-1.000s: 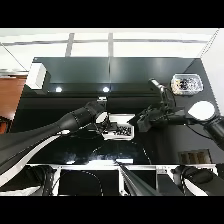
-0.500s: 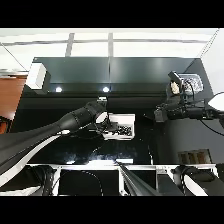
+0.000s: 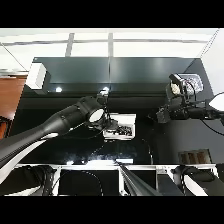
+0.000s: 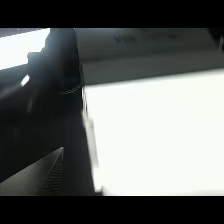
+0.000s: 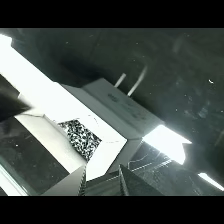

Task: Fold the box and place the chain.

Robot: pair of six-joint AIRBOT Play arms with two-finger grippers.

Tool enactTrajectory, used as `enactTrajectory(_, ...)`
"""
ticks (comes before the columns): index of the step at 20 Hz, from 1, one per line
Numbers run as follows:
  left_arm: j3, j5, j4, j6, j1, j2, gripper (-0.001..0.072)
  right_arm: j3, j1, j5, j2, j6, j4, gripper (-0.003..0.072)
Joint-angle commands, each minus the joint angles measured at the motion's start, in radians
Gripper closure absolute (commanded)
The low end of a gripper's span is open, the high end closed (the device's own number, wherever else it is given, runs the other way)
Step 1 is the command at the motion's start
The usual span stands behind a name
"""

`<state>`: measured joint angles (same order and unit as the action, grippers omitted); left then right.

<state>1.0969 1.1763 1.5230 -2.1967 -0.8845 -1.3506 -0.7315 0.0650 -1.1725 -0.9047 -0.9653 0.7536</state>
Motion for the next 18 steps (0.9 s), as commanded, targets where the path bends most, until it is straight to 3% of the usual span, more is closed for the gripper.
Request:
enactTrajectory(1,-0.034,0.105,0.093,0.106,-0.012,0.145,0.0196,-0.001,-0.001,0.006,0.000,0.000,0.015,0.0431)
enactTrajectory(4,-0.164,0.112,0.188,0.098,0.049,0.311,0.0197,-0.001,-0.001,0.011,0.000,0.000,0.018,0.0431)
enactTrajectory(6,-0.278,0.115,0.193,0.069,0.185,0.387,0.0197,-0.001,0.000,0.035,0.000,-0.012,0.017,0.0431)
enactTrajectory(8,-0.385,0.057,0.087,0.064,0.371,0.412,0.0197,-0.001,0.000,0.052,0.000,-0.015,0.010,0.0430)
enactTrajectory(9,-0.434,-0.020,-0.046,0.146,0.472,0.409,0.0197,-0.001,0.000,0.056,0.000,-0.015,0.008,0.0431)
enactTrajectory(11,-0.515,-0.206,-0.451,0.557,0.632,0.389,0.0193,-0.001,0.000,0.057,0.000,-0.015,0.008,0.0431)
enactTrajectory(12,-0.540,-0.240,-0.671,0.864,0.680,0.374,0.0154,0.000,0.000,0.056,0.000,-0.016,0.008,0.0430)
enactTrajectory(13,-0.549,-0.216,-0.857,1.177,0.711,0.352,0.0055,0.000,0.000,0.057,0.000,-0.018,0.007,0.0430)
enactTrajectory(14,-0.549,-0.184,-0.958,1.419,0.718,0.331,-0.0003,0.000,0.000,0.058,0.000,-0.019,0.007,0.0431)
enactTrajectory(15,-0.549,-0.174,-1.008,1.611,0.711,0.309,-0.0003,0.000,0.000,0.058,0.000,-0.019,0.007,0.0430)
enactTrajectory(18,-0.549,-0.183,-0.992,2.057,0.655,0.259,-0.0003,0.000,0.000,0.059,0.000,-0.019,0.008,0.0431)
